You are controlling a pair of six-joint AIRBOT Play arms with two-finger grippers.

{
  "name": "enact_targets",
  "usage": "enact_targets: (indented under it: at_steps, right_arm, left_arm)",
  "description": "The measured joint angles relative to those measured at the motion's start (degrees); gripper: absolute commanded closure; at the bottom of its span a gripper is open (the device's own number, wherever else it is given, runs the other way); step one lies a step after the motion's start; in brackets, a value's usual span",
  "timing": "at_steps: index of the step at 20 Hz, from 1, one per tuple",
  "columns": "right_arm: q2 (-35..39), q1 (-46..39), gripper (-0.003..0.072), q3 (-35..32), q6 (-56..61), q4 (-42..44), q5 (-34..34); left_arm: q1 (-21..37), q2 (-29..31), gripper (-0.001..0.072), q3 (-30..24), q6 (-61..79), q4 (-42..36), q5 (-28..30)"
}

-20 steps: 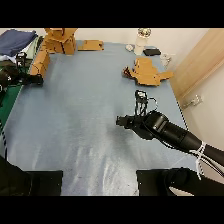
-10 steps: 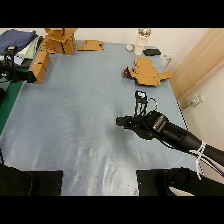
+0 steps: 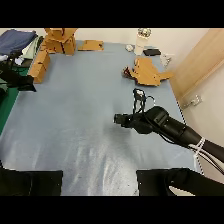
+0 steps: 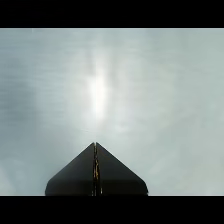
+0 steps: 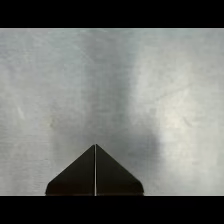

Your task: Fold the box.

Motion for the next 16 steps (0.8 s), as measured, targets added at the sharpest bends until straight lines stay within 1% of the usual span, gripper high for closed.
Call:
enact_targets:
  at_steps: [2,5,8,11,13,16]
  right_arm:
    - [-2.91,-1.95,0.0684,4.42,-5.57,3.63,-1.38]
    - [-9.35,-4.02,0.0683,12.94,-13.84,8.50,-4.55]
    - [-16.59,-4.68,0.0684,20.87,-20.09,13.35,-7.41]
    - [-22.69,-4.57,0.0684,25.97,-24.63,17.77,-9.60]
    - [-25.18,-4.26,0.0683,27.50,-26.75,20.13,-10.29]
    - [-26.88,-3.82,0.0683,28.57,-28.39,22.45,-11.34]
  left_arm:
    - [-4.96,3.26,0.0701,-2.93,-1.11,-1.97,-1.88]
    - [-15.50,7.41,0.0701,-8.00,-3.91,-3.28,-1.68]
    - [-26.99,9.31,0.0701,-12.39,-7.04,-3.82,1.49]
    - [-36.24,10.03,0.0701,-15.85,-10.38,-3.87,6.58]
    - [-39.85,10.25,0.0697,-17.44,-11.91,-3.96,8.90]
    - [-42.60,10.34,0.0697,-18.86,-13.14,-3.91,9.55]
